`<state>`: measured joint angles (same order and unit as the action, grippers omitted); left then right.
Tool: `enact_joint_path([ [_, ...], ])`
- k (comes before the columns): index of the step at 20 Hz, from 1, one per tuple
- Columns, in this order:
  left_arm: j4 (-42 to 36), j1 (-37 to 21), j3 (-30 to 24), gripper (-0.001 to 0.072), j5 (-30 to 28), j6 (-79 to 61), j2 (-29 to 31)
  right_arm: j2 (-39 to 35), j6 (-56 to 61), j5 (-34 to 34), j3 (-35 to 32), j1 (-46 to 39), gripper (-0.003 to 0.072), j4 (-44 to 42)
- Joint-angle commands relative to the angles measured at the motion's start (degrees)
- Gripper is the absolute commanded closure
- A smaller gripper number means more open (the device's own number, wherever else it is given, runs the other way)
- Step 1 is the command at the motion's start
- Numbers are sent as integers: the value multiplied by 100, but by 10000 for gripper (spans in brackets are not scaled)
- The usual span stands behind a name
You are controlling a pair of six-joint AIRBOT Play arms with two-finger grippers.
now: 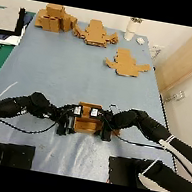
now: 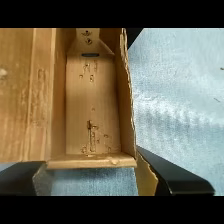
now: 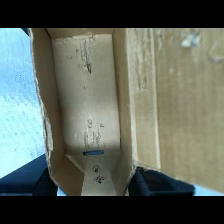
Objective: Fold the box.
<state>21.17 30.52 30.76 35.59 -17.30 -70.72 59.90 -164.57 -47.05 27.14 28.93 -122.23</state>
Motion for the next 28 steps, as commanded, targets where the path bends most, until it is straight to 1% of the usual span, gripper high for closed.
enact_joint_path([
  [1,101,129,-4,13,-219,103,-7,2,0,0,4,0,173,-2],
  [4,114,129,-4,15,-260,149,-7,2,0,0,4,0,173,-2],
  [5,114,129,-4,32,-260,149,-9,2,0,0,4,0,173,-2],
  [6,114,129,-4,174,-258,149,-9,2,0,0,4,0,173,-2],
  [7,114,131,-4,200,-256,149,-9,2,0,0,4,0,173,-2],
  [28,111,129,-4,200,-245,149,-7,2,0,2,4,0,173,-2],
])
